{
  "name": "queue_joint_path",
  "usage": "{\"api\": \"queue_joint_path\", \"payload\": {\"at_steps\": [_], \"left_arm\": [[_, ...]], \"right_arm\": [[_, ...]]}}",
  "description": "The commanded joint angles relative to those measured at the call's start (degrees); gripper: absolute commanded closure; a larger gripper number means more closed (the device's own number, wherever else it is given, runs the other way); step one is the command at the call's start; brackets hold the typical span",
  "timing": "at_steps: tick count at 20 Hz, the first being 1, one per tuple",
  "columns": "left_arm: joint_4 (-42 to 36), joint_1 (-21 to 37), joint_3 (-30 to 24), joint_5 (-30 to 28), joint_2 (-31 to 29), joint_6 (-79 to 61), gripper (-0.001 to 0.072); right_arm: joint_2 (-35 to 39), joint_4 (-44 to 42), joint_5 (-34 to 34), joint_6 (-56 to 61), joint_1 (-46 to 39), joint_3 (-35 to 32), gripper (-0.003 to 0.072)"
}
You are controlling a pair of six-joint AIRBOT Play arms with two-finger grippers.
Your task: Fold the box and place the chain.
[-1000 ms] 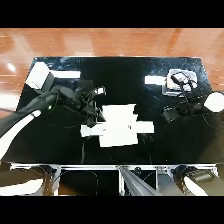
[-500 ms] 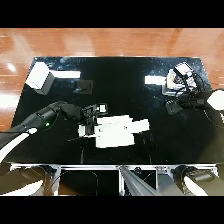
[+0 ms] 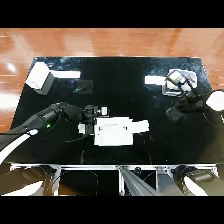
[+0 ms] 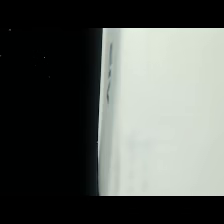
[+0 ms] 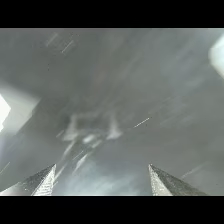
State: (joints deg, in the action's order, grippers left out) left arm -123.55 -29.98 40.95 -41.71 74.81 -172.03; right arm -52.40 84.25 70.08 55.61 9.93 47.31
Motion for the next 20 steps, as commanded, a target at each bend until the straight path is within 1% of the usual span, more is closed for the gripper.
{"api": "queue_joint_path", "payload": {"at_steps": [1, 3, 4, 6, 9, 13, 15, 16, 18, 20], "left_arm": [[2.5, -0.5, 0.0, 0.2, 0.0, 0.0, 0.069], [2.5, -0.5, 0.0, 0.2, 0.0, 0.1, 0.069], [2.5, -0.5, 0.0, 0.2, 0.0, 0.1, 0.069], [2.6, -0.5, 0.0, -0.2, 0.0, 0.1, 0.0689], [2.6, -0.5, 0.0, -0.1, 0.0, 0.1, 0.069], [2.6, -0.5, 0.0, -0.1, 0.0, 0.1, 0.0689], [2.6, -0.5, 0.0, -0.1, 0.0, 0.1, 0.0689], [2.6, -0.5, 0.0, -0.1, 0.0, 0.1, 0.0689], [2.6, -0.5, 0.0, -0.2, 0.0, 0.1, 0.0689], [2.6, -0.5, 0.0, -0.2, 0.0, 0.1, 0.0689]], "right_arm": [[0.2, -12.6, 10.1, -8.0, 2.4, -4.5, -0.0028], [0.2, -21.7, 7.0, -16.6, 7.8, -9.4, -0.0028], [0.2, -23.1, 4.6, -19.3, 10.6, -11.5, -0.0028], [0.2, -21.5, -1.8, -21.9, 15.5, -14.5, -0.0029], [0.2, -15.8, -8.1, -22.2, 20.0, -15.3, -0.0029], [-0.4, -15.5, -10.9, -23.3, 22.7, -15.3, -0.0028], [-0.7, -17.4, -11.9, -23.3, 22.6, -15.3, -0.0028], [-0.7, -18.0, -13.8, -23.4, 22.7, -15.3, -0.0028], [-0.7, -20.0, -19.8, -26.6, 22.7, -15.3, -0.0029], [-1.5, -20.1, -22.4, -27.6, 22.1, -15.3, -0.0028]]}}
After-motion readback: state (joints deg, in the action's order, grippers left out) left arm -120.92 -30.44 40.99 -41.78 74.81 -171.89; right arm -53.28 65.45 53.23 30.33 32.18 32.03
